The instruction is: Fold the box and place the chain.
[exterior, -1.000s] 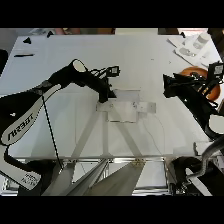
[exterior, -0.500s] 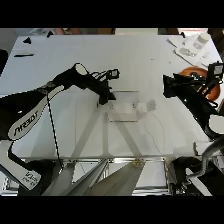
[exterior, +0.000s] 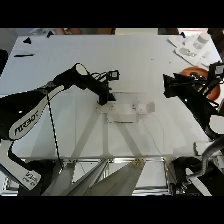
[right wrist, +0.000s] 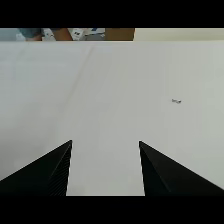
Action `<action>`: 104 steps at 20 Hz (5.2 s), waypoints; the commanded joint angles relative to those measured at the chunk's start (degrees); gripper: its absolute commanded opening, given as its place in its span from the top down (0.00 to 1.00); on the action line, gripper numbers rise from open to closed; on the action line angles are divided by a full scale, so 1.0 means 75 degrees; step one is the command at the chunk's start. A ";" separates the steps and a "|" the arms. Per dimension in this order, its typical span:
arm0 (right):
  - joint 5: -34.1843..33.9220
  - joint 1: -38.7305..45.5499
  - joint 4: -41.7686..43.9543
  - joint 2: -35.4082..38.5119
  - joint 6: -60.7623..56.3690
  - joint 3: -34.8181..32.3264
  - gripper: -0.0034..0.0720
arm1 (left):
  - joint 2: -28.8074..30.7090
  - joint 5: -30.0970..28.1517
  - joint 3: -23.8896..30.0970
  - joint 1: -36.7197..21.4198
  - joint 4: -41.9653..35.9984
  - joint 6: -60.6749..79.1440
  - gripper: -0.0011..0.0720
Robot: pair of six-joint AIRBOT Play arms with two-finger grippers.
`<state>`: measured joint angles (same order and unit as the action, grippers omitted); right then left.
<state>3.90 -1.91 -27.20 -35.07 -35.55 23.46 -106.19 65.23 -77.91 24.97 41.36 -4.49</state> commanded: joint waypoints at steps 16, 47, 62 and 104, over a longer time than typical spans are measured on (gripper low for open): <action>0.7565 -0.0006 -0.2798 0.0420 0.3369 0.0845 0.04 | -0.0006 0.0017 0.0006 0.0003 0.0061 0.0000 0.98; 0.4558 -0.0006 -0.0344 -0.4468 0.7766 0.0379 0.04 | -0.0006 0.0017 0.0006 0.0003 0.0061 0.0000 0.98; 0.4264 -0.0003 0.0050 -0.4398 0.6286 0.0743 0.04 | -0.0006 0.0017 0.0006 0.0003 0.0061 0.0000 0.98; 0.6965 0.0335 -0.0536 -0.7189 0.7350 0.2806 0.04 | -0.0006 0.0017 0.0006 0.0003 0.0061 0.0000 0.98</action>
<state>56.18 0.64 -31.35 -88.95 19.35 44.47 -106.21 65.43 -77.87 24.97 41.82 -4.47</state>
